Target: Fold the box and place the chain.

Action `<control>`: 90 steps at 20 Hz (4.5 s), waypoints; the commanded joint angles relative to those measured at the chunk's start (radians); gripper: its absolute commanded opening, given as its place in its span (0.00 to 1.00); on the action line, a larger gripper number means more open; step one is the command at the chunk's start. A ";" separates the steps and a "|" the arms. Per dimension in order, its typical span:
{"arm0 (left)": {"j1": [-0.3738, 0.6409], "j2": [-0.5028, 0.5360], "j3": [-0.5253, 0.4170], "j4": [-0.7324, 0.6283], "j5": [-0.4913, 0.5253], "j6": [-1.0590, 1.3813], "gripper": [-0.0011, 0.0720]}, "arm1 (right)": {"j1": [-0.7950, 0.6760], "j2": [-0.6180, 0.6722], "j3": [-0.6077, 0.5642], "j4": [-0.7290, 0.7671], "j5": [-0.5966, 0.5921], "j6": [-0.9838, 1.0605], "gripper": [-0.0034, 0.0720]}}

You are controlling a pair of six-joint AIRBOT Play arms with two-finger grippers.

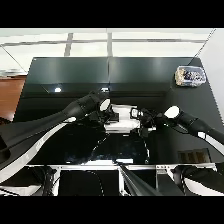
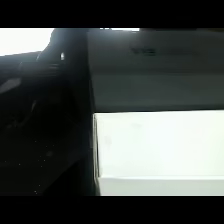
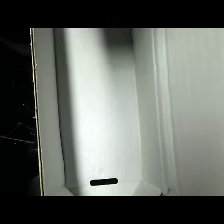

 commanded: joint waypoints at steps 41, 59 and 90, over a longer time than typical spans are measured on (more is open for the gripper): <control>-0.001 -0.001 0.002 -0.012 -0.011 0.014 0.05 | -0.019 0.114 0.005 -0.087 0.081 0.098 0.82; 0.000 -0.001 0.002 -0.020 -0.012 0.014 0.05 | 0.007 0.034 0.011 0.237 0.061 0.044 0.37; 0.002 -0.001 0.002 -0.023 -0.037 0.014 0.05 | -0.717 0.168 -0.098 -0.091 0.437 1.284 0.07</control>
